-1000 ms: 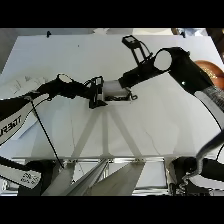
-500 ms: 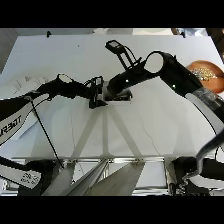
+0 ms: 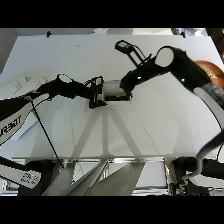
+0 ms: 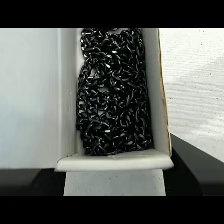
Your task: Fold the box and place the chain.
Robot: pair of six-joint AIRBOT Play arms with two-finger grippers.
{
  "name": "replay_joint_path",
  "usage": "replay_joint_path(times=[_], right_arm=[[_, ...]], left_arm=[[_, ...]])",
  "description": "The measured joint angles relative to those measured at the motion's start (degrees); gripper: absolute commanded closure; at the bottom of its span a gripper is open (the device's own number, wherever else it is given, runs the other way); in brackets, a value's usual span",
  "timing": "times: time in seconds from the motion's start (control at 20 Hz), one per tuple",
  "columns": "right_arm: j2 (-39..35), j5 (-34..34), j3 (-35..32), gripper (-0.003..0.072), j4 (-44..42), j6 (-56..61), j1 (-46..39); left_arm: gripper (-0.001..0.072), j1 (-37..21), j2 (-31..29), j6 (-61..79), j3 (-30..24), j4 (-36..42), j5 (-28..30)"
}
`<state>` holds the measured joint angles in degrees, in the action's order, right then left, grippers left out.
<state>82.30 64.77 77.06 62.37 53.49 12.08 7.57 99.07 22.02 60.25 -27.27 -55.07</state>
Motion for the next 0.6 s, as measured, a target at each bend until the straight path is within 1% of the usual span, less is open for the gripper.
replay_joint_path(times=[0.05, 0.1, 0.15, 0.2, 0.35, 0.45, 0.6], right_arm=[[-0.2, 1.5, -0.4, 0.0516, 0.0, -3.3, -2.4], [-0.2, 2.4, -1.1, 0.0455, 0.0, -6.8, -4.6], [-0.3, 3.0, -2.1, 0.0282, -0.3, -11.1, -7.0], [-0.2, 3.2, -3.2, 0.0194, -0.9, -15.5, -9.0], [1.2, 2.7, -7.0, 0.0204, -3.5, -30.0, -13.8], [3.3, 1.9, -8.4, 0.0267, -4.7, -37.8, -15.4], [7.4, 1.0, -9.5, 0.0268, -8.5, -47.3, -16.3]], left_arm=[[0.0317, 0.0, 0.0, 0.0, 0.0, 0.0, 0.0], [0.0317, 0.0, 0.0, 0.0, 0.0, 0.0, 0.0], [0.0317, 0.0, 0.0, 0.0, 0.0, 0.0, 0.0], [0.0317, 0.0, 0.0, 0.0, 0.0, 0.0, 0.0], [0.0317, 0.0, 0.0, 0.0, 0.0, 0.0, 0.0], [0.0317, 0.0, 0.0, 0.0, 0.0, 0.0, 0.0], [0.0317, 0.0, 0.0, 0.0, 0.0, 0.0, 0.0]])
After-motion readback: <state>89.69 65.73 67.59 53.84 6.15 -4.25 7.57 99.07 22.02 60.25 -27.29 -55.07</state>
